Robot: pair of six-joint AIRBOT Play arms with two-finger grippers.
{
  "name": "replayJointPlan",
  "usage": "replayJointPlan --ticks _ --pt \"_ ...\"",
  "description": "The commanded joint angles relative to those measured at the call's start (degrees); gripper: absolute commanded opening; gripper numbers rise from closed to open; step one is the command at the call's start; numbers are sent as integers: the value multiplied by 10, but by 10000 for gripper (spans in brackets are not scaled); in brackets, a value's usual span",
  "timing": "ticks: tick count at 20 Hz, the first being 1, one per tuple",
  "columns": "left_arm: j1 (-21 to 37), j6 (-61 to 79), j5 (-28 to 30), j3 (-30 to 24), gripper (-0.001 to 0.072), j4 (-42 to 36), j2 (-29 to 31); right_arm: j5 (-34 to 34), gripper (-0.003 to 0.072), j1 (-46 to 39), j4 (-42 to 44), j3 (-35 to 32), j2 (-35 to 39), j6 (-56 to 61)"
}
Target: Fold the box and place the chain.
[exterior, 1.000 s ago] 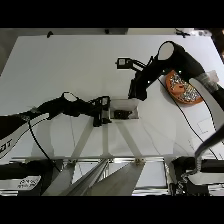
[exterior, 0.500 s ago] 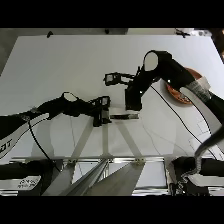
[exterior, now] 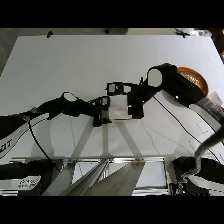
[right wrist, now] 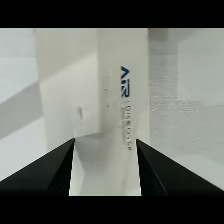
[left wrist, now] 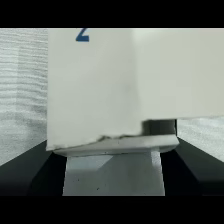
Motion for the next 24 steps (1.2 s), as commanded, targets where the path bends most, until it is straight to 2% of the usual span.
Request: replayJointPlan --ticks 1,8,12,15,19,20,21,24 --pt "0 0 0 0 271 0 0 -68 432 1 -5 -38 18 2" --pt "0 0 0 0 271 0 0 -82 431 1 75 -46 17 1" --pt "0 0 0 0 271 0 0 -61 429 1 75 -46 4 1" --pt "0 0 0 0 271 0 0 -53 394 1 74 -46 -16 0" --pt "0 0 0 0 271 0 0 -56 392 1 38 -46 -17 0" --pt "0 0 0 0 271 0 0 -54 369 1 30 -46 -17 0" --pt "0 0 0 0 271 0 0 -55 305 1 28 -46 -17 0" --pt "0 0 0 0 271 0 0 -57 287 0 28 -46 -17 0"
